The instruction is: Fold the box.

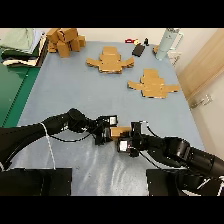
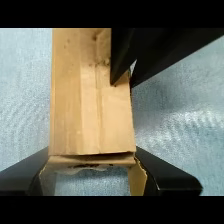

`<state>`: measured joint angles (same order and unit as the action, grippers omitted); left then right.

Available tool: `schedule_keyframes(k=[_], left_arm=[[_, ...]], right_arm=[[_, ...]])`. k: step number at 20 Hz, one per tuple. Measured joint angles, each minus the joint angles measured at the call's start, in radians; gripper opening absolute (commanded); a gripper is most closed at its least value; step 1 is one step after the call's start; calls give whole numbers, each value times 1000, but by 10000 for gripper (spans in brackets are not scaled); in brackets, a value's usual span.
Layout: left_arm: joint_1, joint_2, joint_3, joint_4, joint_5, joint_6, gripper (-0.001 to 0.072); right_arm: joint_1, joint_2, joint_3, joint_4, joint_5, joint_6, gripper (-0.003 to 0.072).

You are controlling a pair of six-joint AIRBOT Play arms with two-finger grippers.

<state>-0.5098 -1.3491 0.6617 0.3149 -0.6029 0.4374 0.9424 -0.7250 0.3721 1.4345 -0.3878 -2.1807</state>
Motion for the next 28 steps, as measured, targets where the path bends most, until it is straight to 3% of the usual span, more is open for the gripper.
schedule_keyframes(k=[11,12,13,28], left_arm=[[0,0,0,0,1,0,542],[0,0,0,0,1,0,542],[0,0,0,0,1,-1,543],[0,0,0,-1,1,-1,543]], right_arm=[[0,33,12,16,-5,0,123],[0,47,14,13,-5,0,94],[-1,58,17,12,-5,0,8],[-43,-30,21,72,-71,0,6]])
